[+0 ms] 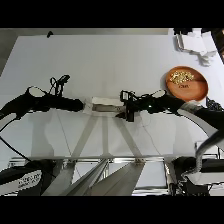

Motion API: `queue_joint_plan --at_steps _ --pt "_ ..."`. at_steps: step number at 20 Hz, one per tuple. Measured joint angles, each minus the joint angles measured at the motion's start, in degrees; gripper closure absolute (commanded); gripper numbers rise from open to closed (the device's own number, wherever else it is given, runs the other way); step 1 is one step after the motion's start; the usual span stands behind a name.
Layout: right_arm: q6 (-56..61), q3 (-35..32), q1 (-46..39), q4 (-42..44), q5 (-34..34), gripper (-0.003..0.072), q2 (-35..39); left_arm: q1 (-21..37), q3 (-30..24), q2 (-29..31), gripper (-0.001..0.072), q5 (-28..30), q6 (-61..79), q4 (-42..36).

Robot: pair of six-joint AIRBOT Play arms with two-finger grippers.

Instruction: Fold the box and place the chain.

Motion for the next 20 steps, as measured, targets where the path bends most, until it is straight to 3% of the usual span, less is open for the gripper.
queue_joint_plan --at_steps 12,20 --pt "0.0 0.0 0.0 0.0 0.0 0.0164 0.0 -1.7 0.0 0.0 0.0571 -7.1 4.7 0.0" --pt "0.0 0.0 0.0 0.0 0.0 0.0164 0.0 -4.9 0.0 0.0 0.0581 -7.2 9.9 0.7"
